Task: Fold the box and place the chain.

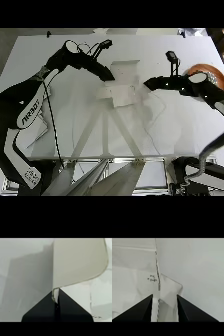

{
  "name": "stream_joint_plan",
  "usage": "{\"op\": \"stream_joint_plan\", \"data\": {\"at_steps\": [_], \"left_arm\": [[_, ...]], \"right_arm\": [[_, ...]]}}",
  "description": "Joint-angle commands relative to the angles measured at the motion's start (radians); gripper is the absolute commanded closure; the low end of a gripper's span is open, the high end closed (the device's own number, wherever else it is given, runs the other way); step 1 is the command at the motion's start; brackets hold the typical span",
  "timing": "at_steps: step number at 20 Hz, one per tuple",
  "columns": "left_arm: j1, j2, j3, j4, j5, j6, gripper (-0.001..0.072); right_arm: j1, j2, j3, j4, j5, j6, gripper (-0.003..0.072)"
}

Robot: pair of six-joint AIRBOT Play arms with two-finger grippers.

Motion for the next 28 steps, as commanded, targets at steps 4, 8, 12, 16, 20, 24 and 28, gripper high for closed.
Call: {"op": "stream_joint_plan", "data": {"at_steps": [4,8,12,16,20,24,28], "left_arm": [[0.019,0.203,0.001,0.001,-0.104,0.173,0.0711],[0.014,0.282,-0.003,0.003,-0.192,0.172,0.0713],[0.0,0.407,-0.052,0.085,-0.199,0.165,0.0714],[0.018,0.546,-0.259,0.089,-0.129,0.199,0.0713],[0.015,0.517,-0.53,-0.035,0.121,0.394,0.071],[0.016,0.36,-0.562,-0.226,0.248,0.603,0.0709],[0.016,0.246,-0.562,-0.306,0.277,0.687,0.0709]], "right_arm": [[-0.063,0.351,0.013,-0.051,0.022,0.001,0.0333],[-0.146,0.542,0.013,-0.116,0.023,0.005,0.0334],[-0.23,0.634,0.013,-0.233,0.024,0.121,0.0334],[-0.279,0.645,0.013,-0.316,0.079,0.185,0.0335],[-0.28,0.643,0.013,-0.337,0.144,0.185,0.0335],[-0.28,0.642,0.013,-0.337,0.148,0.185,0.0336],[-0.28,0.625,0.013,-0.337,0.15,0.185,0.0336]]}}
